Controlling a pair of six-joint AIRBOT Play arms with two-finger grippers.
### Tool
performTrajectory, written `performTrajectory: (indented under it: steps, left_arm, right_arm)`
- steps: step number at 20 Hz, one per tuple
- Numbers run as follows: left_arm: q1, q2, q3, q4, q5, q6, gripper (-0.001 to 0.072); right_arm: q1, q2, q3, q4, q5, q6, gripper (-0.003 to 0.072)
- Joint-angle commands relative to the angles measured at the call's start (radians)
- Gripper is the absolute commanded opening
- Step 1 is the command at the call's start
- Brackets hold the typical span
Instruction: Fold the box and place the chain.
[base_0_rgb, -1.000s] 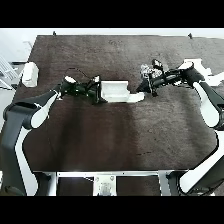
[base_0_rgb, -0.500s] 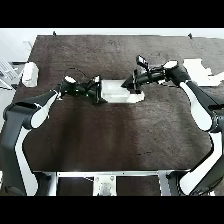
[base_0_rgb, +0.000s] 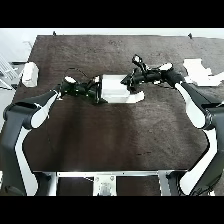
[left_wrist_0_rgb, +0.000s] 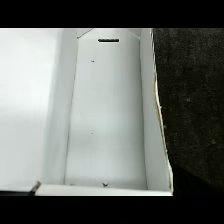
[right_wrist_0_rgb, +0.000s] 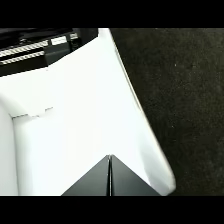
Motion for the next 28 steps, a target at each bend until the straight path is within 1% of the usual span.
performTrajectory:
  steps: [1,5,8,10,12,14,15,17,18,19,20,21,22,24,27,28]
  left_arm:
    - [0.0,0.0,0.0,0.0,0.0,0.001,0.041]
    - [0.0,0.0,0.0,0.0,0.0,0.001,0.0411]
    - [0.0,0.0,0.0,0.0,0.0,0.001,0.041]
    - [-0.001,0.0,0.0,0.0,0.0,0.001,0.0411]
    - [0.0,0.0,0.0,0.0,0.0,0.0,0.0411]
    - [0.0,0.0,0.0,0.0,0.0,0.001,0.041]
    - [0.0,0.0,0.0,0.0,0.0,0.001,0.0411]
    - [0.0,0.0,0.0,0.0,0.0,0.001,0.041]
    - [0.0,0.0,0.0,0.0,0.0,0.001,0.0411]
    - [0.0,0.0,0.0,0.0,0.0,0.001,0.041]
    - [0.0,0.0,0.0,0.0,0.0,0.001,0.041]
    - [0.0,0.0,0.0,0.0,0.0,0.001,0.0411]
    - [0.0,0.0,0.0,0.0,0.0,0.001,0.041]
    - [0.0,0.0,0.0,0.0,0.0,0.001,0.0411]
    - [0.0,0.0,0.0,0.0,0.0,0.001,0.041]
    - [0.0,0.0,0.0,0.0,0.0,0.001,0.0411]
  right_arm:
    - [0.007,-0.058,0.055,-0.053,-0.011,0.073,0.0012]
    - [0.023,-0.074,0.068,-0.125,0.008,0.082,0.0012]
    - [0.025,-0.074,0.076,-0.131,0.008,0.082,0.0013]
    - [0.021,-0.068,0.108,-0.13,0.023,0.086,0.0015]
    - [0.012,-0.03,0.129,-0.119,0.055,0.086,0.0016]
    - [0.0,0.036,0.129,-0.12,0.074,0.086,0.0015]
    - [-0.011,0.071,0.129,-0.124,0.111,0.086,0.0016]
    - [-0.034,0.12,0.128,-0.159,0.243,0.086,0.0023]
    - [-0.042,0.134,0.128,-0.206,0.289,0.087,0.0104]
    - [-0.053,0.138,0.128,-0.256,0.322,0.095,0.0225]
    - [-0.063,0.138,0.125,-0.29,0.33,0.126,0.0322]
    - [-0.071,0.138,0.114,-0.313,0.33,0.13,0.0393]
    - [-0.077,0.138,0.098,-0.334,0.325,0.129,0.0432]
    - [-0.082,0.138,0.047,-0.349,0.303,0.127,0.0437]
    - [-0.081,0.137,-0.05,-0.405,0.19,0.094,0.0447]
    - [-0.081,0.137,-0.078,-0.404,0.16,0.074,0.0524]
